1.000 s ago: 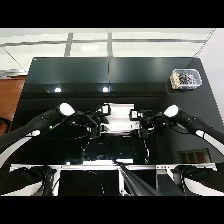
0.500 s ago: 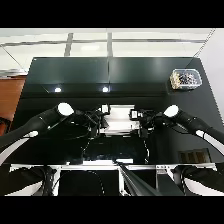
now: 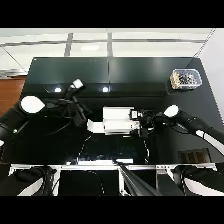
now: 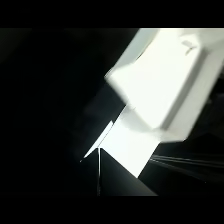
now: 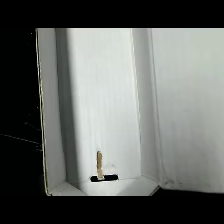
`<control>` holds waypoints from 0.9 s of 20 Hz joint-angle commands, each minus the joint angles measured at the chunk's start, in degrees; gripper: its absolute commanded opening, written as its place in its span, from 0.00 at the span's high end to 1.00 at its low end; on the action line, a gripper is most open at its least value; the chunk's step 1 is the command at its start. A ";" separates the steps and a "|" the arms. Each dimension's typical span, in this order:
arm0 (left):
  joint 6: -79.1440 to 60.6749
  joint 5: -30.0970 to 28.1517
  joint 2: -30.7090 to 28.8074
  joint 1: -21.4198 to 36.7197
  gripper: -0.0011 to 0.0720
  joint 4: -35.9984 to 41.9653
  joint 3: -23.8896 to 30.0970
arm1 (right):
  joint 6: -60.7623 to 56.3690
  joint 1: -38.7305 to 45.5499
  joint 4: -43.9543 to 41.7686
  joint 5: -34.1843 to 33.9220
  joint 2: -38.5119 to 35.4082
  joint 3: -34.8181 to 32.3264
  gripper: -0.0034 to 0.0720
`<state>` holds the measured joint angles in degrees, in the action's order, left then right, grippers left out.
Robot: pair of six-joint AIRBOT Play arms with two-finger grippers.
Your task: Fold the box and place the chain.
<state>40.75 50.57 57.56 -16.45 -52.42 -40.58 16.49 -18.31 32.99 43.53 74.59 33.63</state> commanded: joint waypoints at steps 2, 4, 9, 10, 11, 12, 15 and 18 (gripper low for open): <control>41.97 6.82 1.44 12.87 0.95 -8.11 5.03 | 0.02 -0.02 0.02 0.04 0.02 0.04 0.73; 35.45 12.04 5.88 18.95 0.95 5.14 7.34 | 0.02 -0.02 0.02 0.04 0.02 0.04 0.73; 28.61 11.80 16.57 17.62 0.95 12.48 7.82 | 0.02 -0.02 0.02 0.02 0.02 0.04 0.73; 28.61 11.56 18.32 15.37 0.95 12.33 7.69 | 0.02 -0.02 0.02 0.00 0.02 0.04 0.73; 28.55 11.30 19.87 13.53 0.95 12.17 7.30 | 0.02 -0.02 0.02 0.00 0.02 0.04 0.73; 28.39 10.45 21.24 11.50 0.95 12.28 6.80 | 0.00 -0.02 0.02 -0.02 0.02 0.04 0.73; 26.34 7.63 23.89 6.38 0.95 15.67 4.92 | -0.04 -0.02 0.02 -0.07 0.02 0.04 0.73; 20.96 9.42 24.28 4.68 0.94 20.57 3.19 | -0.09 -0.02 0.02 -0.09 0.02 0.04 0.73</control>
